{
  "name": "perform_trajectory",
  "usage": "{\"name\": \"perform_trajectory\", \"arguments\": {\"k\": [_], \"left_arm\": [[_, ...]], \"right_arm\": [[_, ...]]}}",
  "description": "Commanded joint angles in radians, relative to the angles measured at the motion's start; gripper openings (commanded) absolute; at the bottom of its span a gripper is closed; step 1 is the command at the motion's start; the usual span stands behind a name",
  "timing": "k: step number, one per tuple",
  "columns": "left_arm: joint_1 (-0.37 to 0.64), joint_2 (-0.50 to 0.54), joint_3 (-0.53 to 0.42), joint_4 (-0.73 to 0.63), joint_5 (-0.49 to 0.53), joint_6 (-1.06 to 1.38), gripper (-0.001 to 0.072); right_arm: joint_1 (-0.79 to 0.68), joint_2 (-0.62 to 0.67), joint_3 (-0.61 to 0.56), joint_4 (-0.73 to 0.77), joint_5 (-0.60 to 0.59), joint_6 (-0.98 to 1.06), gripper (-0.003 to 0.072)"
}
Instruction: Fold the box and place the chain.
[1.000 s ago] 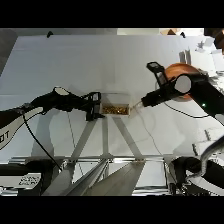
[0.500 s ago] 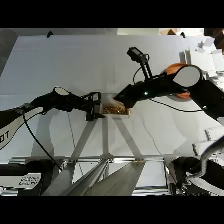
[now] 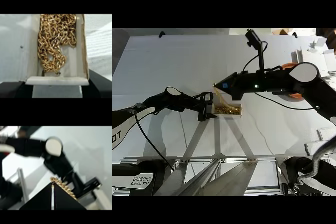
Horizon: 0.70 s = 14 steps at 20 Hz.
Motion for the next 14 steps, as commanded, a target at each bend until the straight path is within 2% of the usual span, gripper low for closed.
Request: {"name": "perform_trajectory", "arguments": {"k": [1,3,7,10,14], "left_arm": [[0.000,0.000,0.000,0.000,0.000,0.000,0.0339],[0.001,0.000,0.000,0.000,0.000,0.000,0.0339],[0.000,0.000,0.000,0.000,0.000,0.000,0.0339],[0.000,0.000,0.000,0.000,0.000,0.000,0.0339],[0.000,0.000,0.000,0.000,0.000,0.000,0.0339]], "right_arm": [[-0.033,0.001,0.000,0.056,-0.038,-0.030,0.0008],[-0.039,0.001,0.000,-0.061,-0.037,0.014,0.0008],[-0.009,0.001,-0.036,-0.431,0.020,0.208,0.0008],[0.026,0.001,-0.069,-0.481,0.068,0.203,0.0008],[0.045,-0.031,-0.074,-0.549,0.046,0.205,0.0010]]}}
